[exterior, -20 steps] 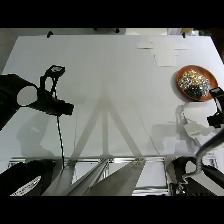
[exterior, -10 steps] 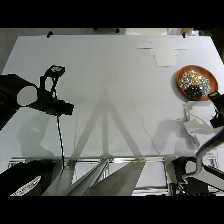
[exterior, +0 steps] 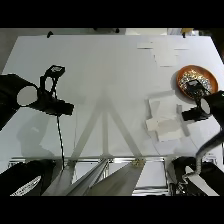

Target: Fold the box and place the chain.

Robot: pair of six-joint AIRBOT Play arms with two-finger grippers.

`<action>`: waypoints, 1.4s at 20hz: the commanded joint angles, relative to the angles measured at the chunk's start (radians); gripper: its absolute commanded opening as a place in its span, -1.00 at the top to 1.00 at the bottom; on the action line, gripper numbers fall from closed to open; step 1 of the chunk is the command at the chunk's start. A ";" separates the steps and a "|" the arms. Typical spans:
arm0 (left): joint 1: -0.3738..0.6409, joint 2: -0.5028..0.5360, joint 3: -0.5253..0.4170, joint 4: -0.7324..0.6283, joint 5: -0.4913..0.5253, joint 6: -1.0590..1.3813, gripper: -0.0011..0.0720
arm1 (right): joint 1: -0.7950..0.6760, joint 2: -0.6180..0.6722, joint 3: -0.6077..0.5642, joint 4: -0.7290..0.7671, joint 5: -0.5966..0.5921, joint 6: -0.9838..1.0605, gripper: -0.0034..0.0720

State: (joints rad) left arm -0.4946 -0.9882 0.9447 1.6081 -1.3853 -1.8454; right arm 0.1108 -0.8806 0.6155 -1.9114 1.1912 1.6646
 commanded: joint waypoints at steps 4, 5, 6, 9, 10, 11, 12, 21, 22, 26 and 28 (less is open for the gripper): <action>0.001 0.000 0.000 0.000 0.000 0.000 0.95 | 0.229 0.246 -0.114 0.269 -0.214 0.193 0.86; 0.001 0.000 0.000 0.000 0.002 0.000 0.95 | 0.253 0.248 -0.125 0.272 -0.229 0.202 0.86; 0.001 0.000 0.000 0.000 0.002 0.000 0.95 | 0.279 0.247 -0.137 0.271 -0.238 0.219 0.86; 0.001 0.000 0.000 0.002 0.056 0.005 0.95 | 0.341 0.247 -0.154 0.271 -0.243 0.225 0.85; 0.001 -0.001 0.000 0.001 0.105 0.015 0.91 | 0.354 0.247 -0.154 0.271 -0.249 0.225 0.85; 0.000 -0.002 0.000 -0.003 0.148 0.066 0.56 | 0.362 0.247 -0.154 0.271 -0.257 0.226 0.85; 0.001 -0.005 0.000 -0.027 0.193 0.124 -0.06 | 0.364 0.247 -0.154 0.272 -0.264 0.236 0.85; 0.004 -0.349 0.001 -0.705 0.405 0.679 -0.80 | 0.364 0.247 -0.154 0.298 -0.268 0.248 0.85; 0.004 -0.390 0.001 -0.862 0.427 0.822 -0.79 | 0.364 0.247 -0.154 0.298 -0.268 0.248 0.85; 0.008 -0.567 0.090 -1.062 0.365 1.033 -0.60 | 0.364 0.247 -0.154 0.303 -0.266 0.247 0.85; 0.018 -0.663 0.181 -1.093 0.239 1.093 -0.61 | 0.364 0.247 -0.154 0.304 -0.264 0.247 0.85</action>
